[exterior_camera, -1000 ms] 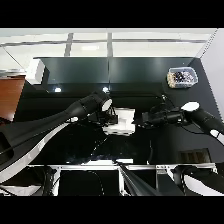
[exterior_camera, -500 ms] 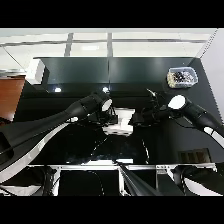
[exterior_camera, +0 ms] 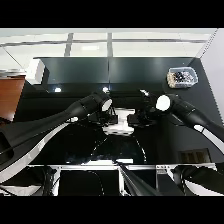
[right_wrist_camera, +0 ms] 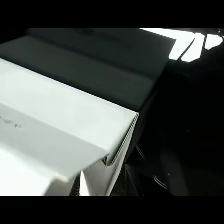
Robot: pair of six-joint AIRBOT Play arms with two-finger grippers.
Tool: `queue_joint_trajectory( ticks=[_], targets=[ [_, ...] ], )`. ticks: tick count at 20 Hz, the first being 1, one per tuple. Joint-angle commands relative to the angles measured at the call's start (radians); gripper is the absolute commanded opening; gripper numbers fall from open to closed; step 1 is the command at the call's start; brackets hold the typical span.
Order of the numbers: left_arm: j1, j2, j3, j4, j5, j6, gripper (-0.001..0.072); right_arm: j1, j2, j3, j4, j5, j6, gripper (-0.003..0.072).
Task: Fold the box and place the chain.
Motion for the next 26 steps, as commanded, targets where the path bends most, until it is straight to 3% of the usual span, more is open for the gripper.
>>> queue_joint_trajectory(
  ticks=[1, 5, 9, 10, 11, 19, 20, 21, 26],
  targets=[
    [0.0, 0.0, 0.001, 0.001, 0.003, 0.0, 0.003, 0.052, -0.054, 0.064, -0.094, 0.053, 0.138, 0.0296],
    [0.0, 0.0, 0.001, 0.0, 0.005, 0.0, 0.003, 0.116, -0.132, 0.169, -0.232, 0.149, 0.295, 0.0296],
    [0.0, 0.0, 0.001, 0.0, 0.01, 0.0, 0.003, 0.16, -0.15, 0.182, -0.333, 0.17, 0.452, 0.0295],
    [0.0, 0.0, 0.001, 0.0, 0.013, 0.0, 0.003, 0.169, -0.15, 0.182, -0.351, 0.17, 0.478, 0.0259],
    [0.0, 0.0, 0.001, 0.0, 0.018, 0.0, 0.003, 0.177, -0.15, 0.182, -0.358, 0.164, 0.487, 0.0231],
    [0.0, 0.0, 0.001, 0.0, 0.022, 0.0, 0.003, 0.194, -0.182, 0.182, -0.333, 0.155, 0.519, 0.0229],
    [0.0, 0.0, 0.001, 0.0, 0.023, 0.0, 0.003, 0.194, -0.185, 0.182, -0.328, 0.155, 0.518, 0.0167],
    [0.0, 0.0, 0.001, 0.0, 0.022, 0.0, 0.003, 0.194, -0.186, 0.182, -0.319, 0.155, 0.506, 0.0017],
    [0.0, 0.0, 0.001, 0.0, 0.023, 0.0, 0.003, 0.194, -0.186, 0.184, -0.308, 0.161, 0.507, 0.0019]
  ],
)
